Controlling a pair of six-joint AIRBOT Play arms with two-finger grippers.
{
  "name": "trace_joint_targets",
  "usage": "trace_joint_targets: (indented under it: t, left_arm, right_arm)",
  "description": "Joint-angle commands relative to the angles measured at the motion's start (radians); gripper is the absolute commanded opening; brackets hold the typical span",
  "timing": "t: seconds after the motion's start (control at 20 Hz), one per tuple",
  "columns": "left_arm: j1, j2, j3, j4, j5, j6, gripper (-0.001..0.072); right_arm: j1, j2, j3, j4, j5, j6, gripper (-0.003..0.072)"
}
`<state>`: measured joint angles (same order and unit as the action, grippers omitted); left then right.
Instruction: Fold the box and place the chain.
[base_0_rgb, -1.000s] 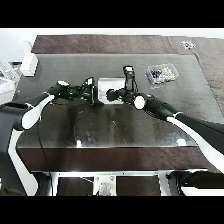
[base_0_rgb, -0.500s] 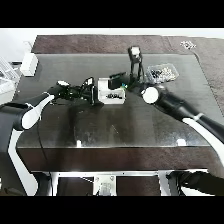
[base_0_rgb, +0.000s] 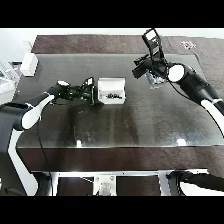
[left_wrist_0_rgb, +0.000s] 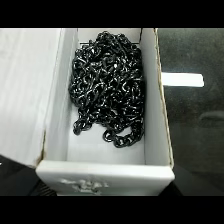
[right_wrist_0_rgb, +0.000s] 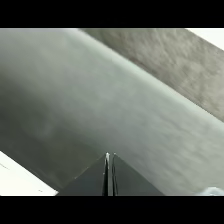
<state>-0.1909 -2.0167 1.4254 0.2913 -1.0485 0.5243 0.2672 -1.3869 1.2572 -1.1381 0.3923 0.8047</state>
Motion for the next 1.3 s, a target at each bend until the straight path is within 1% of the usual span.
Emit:
trace_joint_targets:
  t: [0.0, 0.1, 0.2, 0.3, 0.4, 0.5, 0.65, 0.9, 1.0, 1.15, 1.25]
  left_arm:
    - [0.001, 0.000, 0.000, 0.000, 0.000, 0.000, 0.0393]
    - [0.001, 0.000, 0.000, 0.000, 0.000, 0.000, 0.0393]
    - [0.001, 0.000, 0.000, 0.000, 0.000, 0.000, 0.0393]
    - [0.001, 0.000, 0.000, 0.000, 0.000, 0.000, 0.0393]
    - [0.001, 0.000, 0.000, 0.000, 0.000, 0.000, 0.0393]
    - [0.001, 0.000, 0.000, 0.000, 0.000, 0.000, 0.0393]
    - [0.001, 0.000, 0.000, 0.000, 0.000, 0.000, 0.0393]
    - [0.001, 0.000, 0.000, 0.000, 0.000, 0.000, 0.0393]
    - [0.001, 0.000, 0.000, 0.000, 0.000, 0.000, 0.0393]
    - [0.001, 0.000, 0.000, 0.000, 0.000, 0.000, 0.0393]
    - [0.001, 0.000, 0.000, 0.000, 0.000, 0.000, 0.0393]
  right_arm:
    - [-0.062, -0.122, 0.103, 0.103, 0.137, -0.285, 0.0049]
    - [-0.095, -0.202, 0.194, 0.240, 0.269, -0.448, 0.0049]
    - [-0.143, -0.270, 0.277, 0.418, 0.401, -0.610, 0.0049]
    - [-0.201, -0.338, 0.353, 0.576, 0.506, -0.702, 0.0049]
    - [-0.257, -0.422, 0.435, 0.727, 0.628, -0.719, 0.0049]
    - [-0.286, -0.507, 0.513, 0.801, 0.732, -0.694, 0.0049]
    - [-0.279, -0.591, 0.583, 0.806, 0.843, -0.663, 0.0049]
    - [-0.245, -0.633, 0.589, 0.804, 0.949, -0.661, 0.0049]
    - [-0.229, -0.635, 0.589, 0.770, 0.978, -0.655, 0.0049]
    - [-0.194, -0.636, 0.589, 0.666, 0.982, -0.644, 0.0052]
    - [-0.181, -0.636, 0.589, 0.649, 0.993, -0.624, 0.0052]
